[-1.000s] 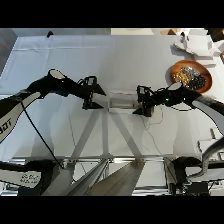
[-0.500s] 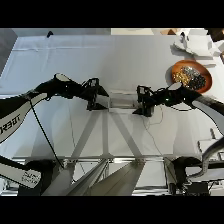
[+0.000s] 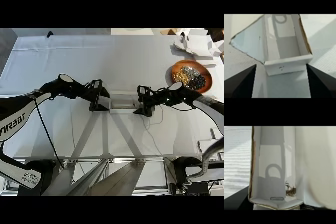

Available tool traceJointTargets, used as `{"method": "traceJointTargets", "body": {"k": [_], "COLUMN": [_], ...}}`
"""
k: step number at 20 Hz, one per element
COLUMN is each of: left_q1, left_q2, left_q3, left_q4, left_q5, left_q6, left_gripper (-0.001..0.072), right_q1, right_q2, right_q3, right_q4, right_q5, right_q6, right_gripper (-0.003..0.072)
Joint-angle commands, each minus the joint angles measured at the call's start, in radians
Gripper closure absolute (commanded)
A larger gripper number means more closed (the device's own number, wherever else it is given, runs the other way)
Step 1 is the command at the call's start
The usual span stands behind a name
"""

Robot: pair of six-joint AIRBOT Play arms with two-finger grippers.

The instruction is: Fold the box and place the chain.

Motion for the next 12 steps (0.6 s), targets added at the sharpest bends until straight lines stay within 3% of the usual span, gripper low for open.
{"method": "traceJointTargets", "body": {"k": [1, 12], "left_q1": [-0.005, 0.011], "left_q2": [-0.005, -0.005], "left_q3": [0.006, 0.007], "left_q4": [0.003, 0.033], "left_q5": [0.004, -0.025], "left_q6": [-0.004, -0.09], "left_gripper": [0.001, 0.0009], "right_q1": [0.001, 0.001], "right_q2": [-0.001, -0.001], "right_q3": [0.0, 0.0], "right_q4": [0.001, 0.002], "right_q5": [0.002, 0.002], "right_q6": [0.002, 0.002], "right_gripper": [0.0251, 0.0251]}}
